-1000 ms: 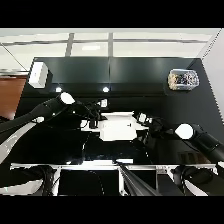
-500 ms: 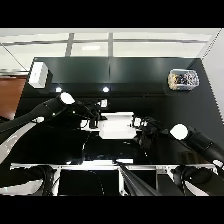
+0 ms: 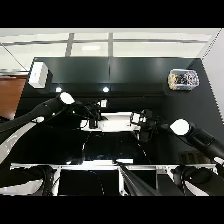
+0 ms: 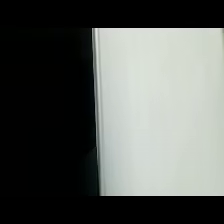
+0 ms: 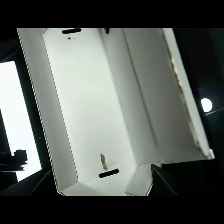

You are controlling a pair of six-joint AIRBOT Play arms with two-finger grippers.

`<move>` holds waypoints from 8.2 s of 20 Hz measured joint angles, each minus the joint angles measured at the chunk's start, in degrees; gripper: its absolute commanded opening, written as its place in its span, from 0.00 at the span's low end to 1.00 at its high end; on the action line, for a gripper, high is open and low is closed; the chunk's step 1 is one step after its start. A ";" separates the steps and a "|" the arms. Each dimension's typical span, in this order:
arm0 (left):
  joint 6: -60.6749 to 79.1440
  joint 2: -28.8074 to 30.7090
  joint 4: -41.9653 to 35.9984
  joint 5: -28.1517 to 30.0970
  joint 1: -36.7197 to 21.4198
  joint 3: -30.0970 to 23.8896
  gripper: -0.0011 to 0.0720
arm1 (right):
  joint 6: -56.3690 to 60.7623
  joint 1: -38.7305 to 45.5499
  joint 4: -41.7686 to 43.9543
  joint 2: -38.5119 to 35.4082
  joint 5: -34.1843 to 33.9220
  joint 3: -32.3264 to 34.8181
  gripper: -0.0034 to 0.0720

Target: Fold the box and place the chain.

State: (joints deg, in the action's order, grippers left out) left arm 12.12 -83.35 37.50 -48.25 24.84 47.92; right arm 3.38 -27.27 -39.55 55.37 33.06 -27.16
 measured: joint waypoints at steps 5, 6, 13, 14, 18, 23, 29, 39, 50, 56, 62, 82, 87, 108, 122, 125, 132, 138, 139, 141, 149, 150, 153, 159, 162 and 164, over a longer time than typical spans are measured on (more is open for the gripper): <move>0.07 0.00 0.00 -0.22 0.00 0.00 0.05 | -4.31 2.43 3.28 1.51 2.25 -1.44 0.98; 0.15 0.00 0.00 -0.22 0.00 0.00 0.05 | -5.51 3.06 4.72 2.12 2.69 -1.66 0.98; 0.22 0.00 0.00 -0.28 0.00 0.00 0.05 | -15.26 8.28 11.74 5.09 5.90 -2.62 0.98; 0.22 0.00 0.00 -0.26 0.00 0.00 0.05 | -15.69 8.57 11.85 5.22 6.25 -2.67 0.98; 0.28 0.00 0.00 -0.28 0.00 0.00 0.05 | -16.90 8.83 12.98 6.10 7.23 -2.71 0.98; 0.39 0.00 0.04 -0.37 0.02 0.00 0.05 | -19.96 6.67 13.70 9.79 8.66 -2.71 0.98; 0.39 0.00 0.02 -0.37 0.02 0.00 0.05 | -22.99 5.88 13.68 13.70 8.81 -2.73 0.98; 0.15 0.00 0.00 -0.37 0.02 -0.02 0.05 | -24.17 7.15 12.52 15.54 8.87 -2.84 0.97; 0.02 0.00 -0.02 -0.44 0.02 -0.02 0.05 | -22.67 7.26 13.64 16.52 9.27 -3.78 0.97; 0.04 0.00 -0.02 -0.83 0.02 -0.02 0.05 | -19.85 5.42 11.72 17.00 7.02 -4.15 0.98; 0.07 0.00 -0.04 -1.44 0.02 -0.02 0.05 | -18.97 4.94 10.71 17.18 6.54 -4.33 0.97; 0.07 0.00 -0.04 -1.92 0.02 -0.02 0.05 | -16.85 4.87 9.18 18.03 6.73 -5.27 0.82; -0.28 0.00 -0.24 -1.99 0.02 -0.02 0.09 | -16.81 4.87 9.09 18.05 6.75 -5.31 0.67; -40.76 20.81 5.92 -13.49 -1.99 -5.03 0.05 | -16.79 4.81 8.92 18.05 6.80 -5.31 0.27; -37.97 1.79 5.62 1.70 0.44 2.25 0.05 | -16.76 4.81 8.90 18.05 6.88 -5.31 0.27; -38.03 -0.13 7.43 -0.59 0.33 3.87 0.05 | -16.81 4.81 8.85 18.05 6.93 -5.31 0.27; -39.87 2.73 15.41 -12.68 -4.68 10.40 0.05 | -16.65 4.81 8.94 18.05 6.60 -5.31 0.27; -28.37 9.42 9.68 -19.78 -13.03 0.92 0.57 | -16.68 4.81 8.92 18.05 6.73 -5.31 0.27; -25.46 9.90 8.61 -19.58 -13.20 -0.76 0.98 | -16.68 4.81 8.92 18.05 6.75 -5.31 0.27; -21.46 10.49 6.51 -16.61 -12.70 -3.54 1.00 | -16.74 4.81 8.92 18.05 6.78 -5.31 0.27; -2.73 9.51 7.48 -3.56 -6.56 -6.62 0.95 | -16.76 4.81 8.92 18.05 6.80 -5.31 0.27; -1.70 9.01 7.28 -3.23 -6.08 -6.71 0.90 | -16.76 4.81 8.92 18.05 6.80 -5.31 0.27; 0.09 8.00 5.73 -3.74 -5.35 -6.80 0.66 | -16.74 4.81 8.92 18.05 6.80 -5.31 0.27; 1.09 7.43 1.05 -6.58 -4.81 -6.82 0.56 | -16.74 4.81 8.92 18.05 6.80 -5.31 0.27; 1.27 7.41 0.13 -7.78 -4.46 -6.82 0.38 | -16.74 4.81 8.92 18.05 6.80 -5.31 0.27; 1.27 7.41 -0.17 -7.85 -4.31 -6.82 0.38 | -16.74 4.81 8.92 18.05 6.80 -5.31 0.27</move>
State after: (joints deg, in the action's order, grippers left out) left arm 13.39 -75.94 37.32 -56.10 20.53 41.10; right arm -13.37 -22.46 -30.63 73.43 39.86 -32.47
